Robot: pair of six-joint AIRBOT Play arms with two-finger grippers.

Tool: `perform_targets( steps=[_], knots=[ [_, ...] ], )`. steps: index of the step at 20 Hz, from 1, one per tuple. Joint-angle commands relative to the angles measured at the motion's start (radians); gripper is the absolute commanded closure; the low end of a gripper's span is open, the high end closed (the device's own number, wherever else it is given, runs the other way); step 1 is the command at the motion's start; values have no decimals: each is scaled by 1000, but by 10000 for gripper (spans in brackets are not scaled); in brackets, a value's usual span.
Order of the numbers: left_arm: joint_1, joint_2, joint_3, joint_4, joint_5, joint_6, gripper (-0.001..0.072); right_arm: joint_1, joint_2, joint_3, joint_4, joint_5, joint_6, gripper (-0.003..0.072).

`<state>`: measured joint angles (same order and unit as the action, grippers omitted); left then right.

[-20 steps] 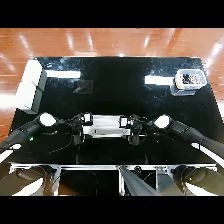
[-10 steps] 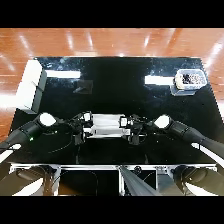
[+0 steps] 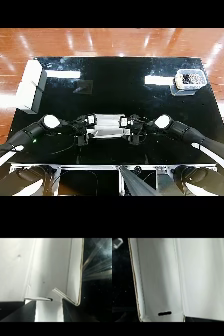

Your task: Fold the box and place the chain.

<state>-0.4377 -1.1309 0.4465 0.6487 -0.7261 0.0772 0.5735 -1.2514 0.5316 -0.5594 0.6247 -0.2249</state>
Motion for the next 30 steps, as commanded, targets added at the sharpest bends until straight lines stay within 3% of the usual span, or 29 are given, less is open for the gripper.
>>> perform_targets(
  steps=[1,3,5,8,9,13,14,15,16,20,21,22,23,25,27,29,30],
  knots=[
    [-21,-2,0,-6,27,1,283,1,0,0,1,0,0,108],
    [-21,-2,0,-7,43,1,286,1,0,0,1,0,0,108],
    [-21,-2,0,-7,53,1,409,1,0,0,1,0,0,108],
    [-21,-2,1,-20,52,1,428,1,0,0,2,0,1,108],
    [-21,-2,1,-39,50,2,478,1,0,0,2,0,0,108],
    [-23,-2,1,-85,41,2,440,1,0,0,2,0,0,108],
    [-23,-2,1,-86,41,2,373,1,0,0,2,0,0,108],
    [-23,-3,1,-86,41,2,226,1,0,0,2,0,0,108],
    [-23,-4,1,-85,42,2,210,1,0,0,2,0,0,108],
    [-23,-6,1,-85,42,2,288,1,0,0,5,0,0,108],
    [-23,-6,1,-85,42,2,412,1,0,0,5,0,0,108],
    [-23,-6,1,-85,41,2,466,1,0,0,5,0,0,108],
    [-23,-6,1,-85,42,2,437,1,0,0,5,0,0,108],
    [-23,-6,1,-86,42,2,188,1,0,0,5,0,0,108],
    [-23,-6,1,-85,45,2,185,1,0,0,5,0,0,108],
    [-23,-6,1,-85,46,2,333,1,0,0,5,0,0,108],
    [-23,-6,1,-86,43,2,351,1,0,0,5,0,0,108]
  ],
)
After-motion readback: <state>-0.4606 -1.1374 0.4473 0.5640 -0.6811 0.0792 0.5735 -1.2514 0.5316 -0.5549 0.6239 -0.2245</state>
